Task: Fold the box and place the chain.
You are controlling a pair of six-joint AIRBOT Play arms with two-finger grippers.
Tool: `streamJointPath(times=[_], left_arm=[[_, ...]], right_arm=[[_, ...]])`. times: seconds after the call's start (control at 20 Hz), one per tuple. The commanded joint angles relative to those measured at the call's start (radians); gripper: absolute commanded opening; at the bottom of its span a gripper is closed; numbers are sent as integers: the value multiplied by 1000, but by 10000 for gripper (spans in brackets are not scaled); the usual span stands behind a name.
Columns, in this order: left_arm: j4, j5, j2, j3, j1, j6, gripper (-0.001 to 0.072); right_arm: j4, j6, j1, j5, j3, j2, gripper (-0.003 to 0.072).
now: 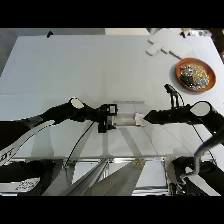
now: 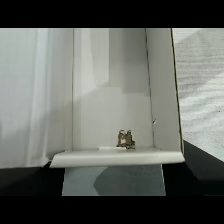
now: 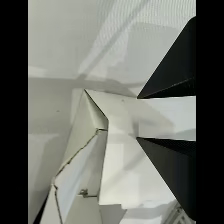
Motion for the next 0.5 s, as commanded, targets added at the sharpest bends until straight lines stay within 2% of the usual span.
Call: streamJointPath(times=[0.0, 0.1, 0.2, 0.3, 0.45], left_arm=[[0, 0, 1, 0, 0, 0, 9], [0, 0, 1, 0, 0, 0, 9], [0, 0, 1, 0, 0, 0, 9], [0, 0, 1, 0, 0, 0, 9], [0, 0, 1, 0, 0, 0, 9]], right_arm=[[4, -14, 0, 20, 1, 3, 290], [-3, -14, 21, 18, 1, 0, 302], [-30, 17, 84, -25, 1, -12, 349], [-67, 90, 132, -80, 14, -28, 349], [-172, 213, 190, -84, 61, -72, 355]])
